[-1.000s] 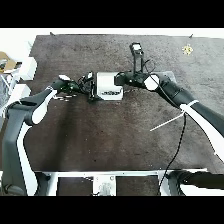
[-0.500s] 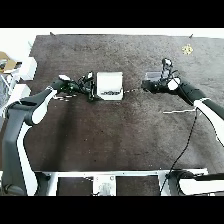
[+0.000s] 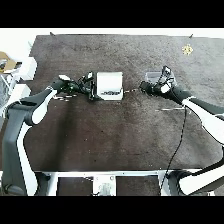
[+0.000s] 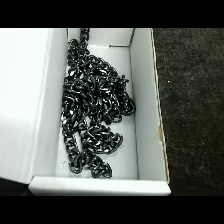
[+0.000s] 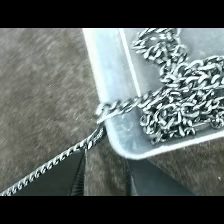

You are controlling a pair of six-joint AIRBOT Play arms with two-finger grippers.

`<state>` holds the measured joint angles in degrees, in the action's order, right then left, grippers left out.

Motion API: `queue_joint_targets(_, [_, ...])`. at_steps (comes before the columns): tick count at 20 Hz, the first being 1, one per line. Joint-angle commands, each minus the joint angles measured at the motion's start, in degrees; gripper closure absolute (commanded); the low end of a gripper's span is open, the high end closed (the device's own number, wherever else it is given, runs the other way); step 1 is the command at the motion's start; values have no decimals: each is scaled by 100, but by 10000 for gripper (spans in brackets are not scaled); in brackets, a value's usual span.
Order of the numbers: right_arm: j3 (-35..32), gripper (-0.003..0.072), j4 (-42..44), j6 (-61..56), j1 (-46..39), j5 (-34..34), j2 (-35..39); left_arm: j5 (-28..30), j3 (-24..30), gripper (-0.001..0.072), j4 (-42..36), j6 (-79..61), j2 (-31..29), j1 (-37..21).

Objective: Fold the box and place the chain.

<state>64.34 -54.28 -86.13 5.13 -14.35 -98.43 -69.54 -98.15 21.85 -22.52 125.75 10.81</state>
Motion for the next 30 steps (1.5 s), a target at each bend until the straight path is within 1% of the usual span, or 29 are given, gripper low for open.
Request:
queue_joint_targets(1, [55, 431, 227, -9, 52, 273, -157, -2, 0, 367, 2, 0, 2, -4])
queue_joint_targets(5, [55, 433, 227, -11, 262, 439, -160, 0, 0, 366, 0, 0, 2, -4])
queue_joint_targets(6, [55, 443, 227, -11, 299, 529, -166, -2, 0, 366, 0, 0, 2, -4])
queue_joint_targets(7, [55, 581, 227, -11, 315, 581, -170, -2, 0, 366, 2, 0, 2, -4])
queue_joint_targets(8, [55, 607, 229, -50, 313, 575, -170, -2, 0, 366, 2, 0, 2, -4])
queue_joint_targets(9, [55, 655, 232, -76, 317, 555, -153, 0, 0, 366, 0, 0, 2, -4])
queue_joint_targets(10, [52, 683, 212, -72, 341, 452, -83, -2, 0, 366, 2, 0, 2, -4])
queue_joint_targets(12, [52, 683, -39, -42, 468, 278, 229, -2, 0, 367, 0, 0, 2, -4])
queue_joint_targets(16, [52, 683, -586, -46, 837, 210, 1322, -2, 0, 367, 2, 0, 2, -4])
queue_joint_targets(20, [52, 683, -640, 236, 1353, 269, 2439, 0, 0, 366, 0, 0, 2, -4])
queue_joint_targets(22, [55, 683, -667, 278, 1696, 479, 2787, -2, 0, 367, 2, 0, 2, -4])
queue_joint_targets(24, [55, 683, -726, 275, 2087, 837, 2933, -2, 0, 366, 2, 0, 2, -4])
queue_joint_targets(27, [55, 683, -726, 273, 2673, 1432, 2828, 0, 0, 367, 0, 0, 2, -4])
queue_joint_targets(28, [52, 683, -721, 271, 2787, 1475, 2706, 4, 0, 367, 0, 0, 2, -4])
queue_joint_targets(30, [48, 683, -702, 118, 2857, 1274, 2393, 2, 0, 367, 2, 0, 2, -4])
